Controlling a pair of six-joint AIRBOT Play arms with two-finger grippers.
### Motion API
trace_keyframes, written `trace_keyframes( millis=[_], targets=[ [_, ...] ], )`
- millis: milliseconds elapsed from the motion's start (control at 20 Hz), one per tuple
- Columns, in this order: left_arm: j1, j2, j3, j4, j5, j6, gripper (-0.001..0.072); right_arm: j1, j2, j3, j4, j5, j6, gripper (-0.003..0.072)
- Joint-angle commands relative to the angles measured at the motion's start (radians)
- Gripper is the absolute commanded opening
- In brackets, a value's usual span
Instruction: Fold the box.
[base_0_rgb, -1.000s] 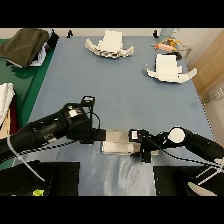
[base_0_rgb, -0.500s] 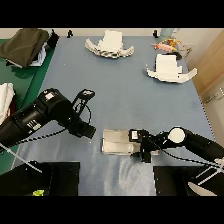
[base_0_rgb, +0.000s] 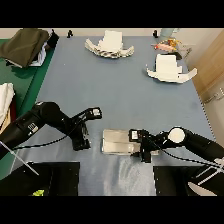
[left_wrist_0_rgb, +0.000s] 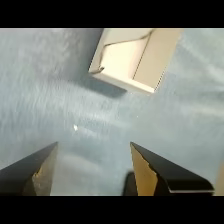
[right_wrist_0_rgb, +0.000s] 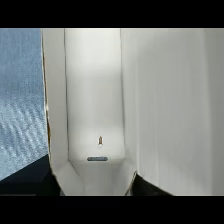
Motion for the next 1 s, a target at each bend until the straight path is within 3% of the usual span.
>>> trace_keyframes(
  millis=[0, 300, 600, 950],
  targets=[
    [0.029, 0.002, -0.107, -0.174, 0.151, 0.389, 0.0686, 0.000, 0.001, 0.001, 0.001, 0.000, 0.000, 0.0483],
    [-0.014, -0.032, -0.199, -0.334, 0.292, 0.584, 0.0685, 0.000, 0.001, 0.001, 0.001, 0.000, 0.000, 0.0483],
    [-0.141, -0.104, -0.200, -0.375, 0.392, 0.584, 0.0685, 0.000, 0.001, 0.001, 0.000, 0.000, 0.000, 0.0483],
    [-0.211, -0.168, -0.200, -0.418, 0.476, 0.584, 0.0685, 0.000, 0.001, 0.001, 0.001, 0.000, 0.000, 0.0483]
  ],
)
